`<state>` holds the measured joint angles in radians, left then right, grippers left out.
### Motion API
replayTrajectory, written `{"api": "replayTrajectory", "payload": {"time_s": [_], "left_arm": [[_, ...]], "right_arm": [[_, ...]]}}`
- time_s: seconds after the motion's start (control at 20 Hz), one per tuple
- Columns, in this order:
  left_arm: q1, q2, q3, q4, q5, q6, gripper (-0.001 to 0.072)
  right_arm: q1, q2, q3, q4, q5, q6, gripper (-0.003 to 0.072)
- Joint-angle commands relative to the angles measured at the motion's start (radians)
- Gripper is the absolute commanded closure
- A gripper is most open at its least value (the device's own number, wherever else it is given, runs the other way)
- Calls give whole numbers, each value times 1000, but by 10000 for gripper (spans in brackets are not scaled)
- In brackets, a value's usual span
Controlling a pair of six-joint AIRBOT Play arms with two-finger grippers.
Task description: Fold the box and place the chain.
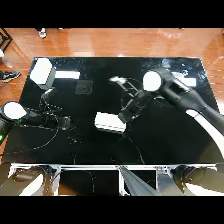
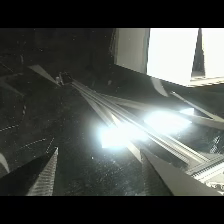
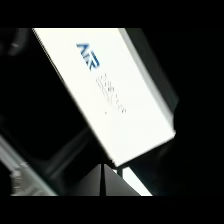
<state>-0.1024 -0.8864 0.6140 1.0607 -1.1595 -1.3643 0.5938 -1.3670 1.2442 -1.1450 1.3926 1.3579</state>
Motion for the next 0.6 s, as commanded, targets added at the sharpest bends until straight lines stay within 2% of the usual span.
{"api": "replayTrajectory", "payload": {"time_s": [0.0,0.1,0.15,0.2,0.3,0.55], "left_arm": [[1,-1,0,0,3,8,93],[1,-1,0,0,12,8,93],[1,-1,0,0,16,8,94],[1,-1,0,0,17,8,93],[1,-1,0,0,17,8,93],[1,-1,0,1,16,11,93]], "right_arm": [[-68,100,-227,362,-227,150,662],[-32,101,-354,591,-461,149,662],[-4,95,-399,647,-571,150,663],[14,86,-423,683,-629,150,662],[24,78,-440,698,-664,150,662],[21,79,-445,696,-659,181,663]]}}
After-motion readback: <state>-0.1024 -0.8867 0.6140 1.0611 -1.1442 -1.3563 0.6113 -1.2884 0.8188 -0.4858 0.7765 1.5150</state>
